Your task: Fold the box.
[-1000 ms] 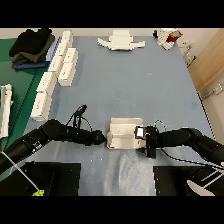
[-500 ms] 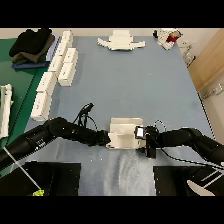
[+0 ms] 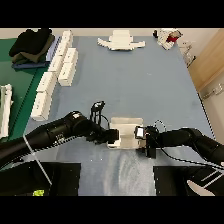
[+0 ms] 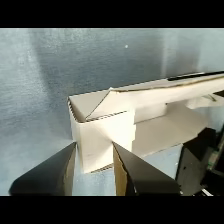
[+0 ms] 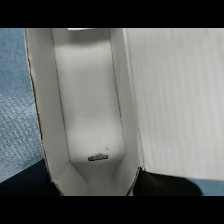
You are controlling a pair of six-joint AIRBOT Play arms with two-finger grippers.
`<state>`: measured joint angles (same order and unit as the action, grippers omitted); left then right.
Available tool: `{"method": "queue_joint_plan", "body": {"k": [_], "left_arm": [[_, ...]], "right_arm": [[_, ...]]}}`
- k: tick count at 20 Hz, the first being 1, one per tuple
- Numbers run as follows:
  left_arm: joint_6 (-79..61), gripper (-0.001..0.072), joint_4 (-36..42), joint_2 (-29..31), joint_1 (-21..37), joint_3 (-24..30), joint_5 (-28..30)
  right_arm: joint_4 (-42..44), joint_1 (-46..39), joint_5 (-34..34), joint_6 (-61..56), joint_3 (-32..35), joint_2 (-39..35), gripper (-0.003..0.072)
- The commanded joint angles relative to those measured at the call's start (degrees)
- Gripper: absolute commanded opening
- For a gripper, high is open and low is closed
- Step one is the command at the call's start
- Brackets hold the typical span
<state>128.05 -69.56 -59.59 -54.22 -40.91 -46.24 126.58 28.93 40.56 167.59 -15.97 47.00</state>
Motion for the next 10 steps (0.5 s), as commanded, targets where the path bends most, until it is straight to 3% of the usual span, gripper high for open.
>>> {"method": "queue_joint_plan", "body": {"k": [1, 6, 10], "left_arm": [[11.45, 0.0352, -9.84, -4.59, -3.50, -5.73, -8.44], [18.99, 0.0352, -15.41, -10.03, -8.09, -11.54, -11.96], [22.91, 0.0351, -16.90, -13.03, -9.92, -12.68, -13.86]], "right_arm": [[0.02, 0.00, -0.02, 0.00, -0.04, -0.04, 0.0566], [0.02, 0.00, -0.02, 0.00, -0.04, -0.04, 0.0566], [0.02, 0.00, -0.02, 0.00, -0.04, -0.04, 0.0566]]}}
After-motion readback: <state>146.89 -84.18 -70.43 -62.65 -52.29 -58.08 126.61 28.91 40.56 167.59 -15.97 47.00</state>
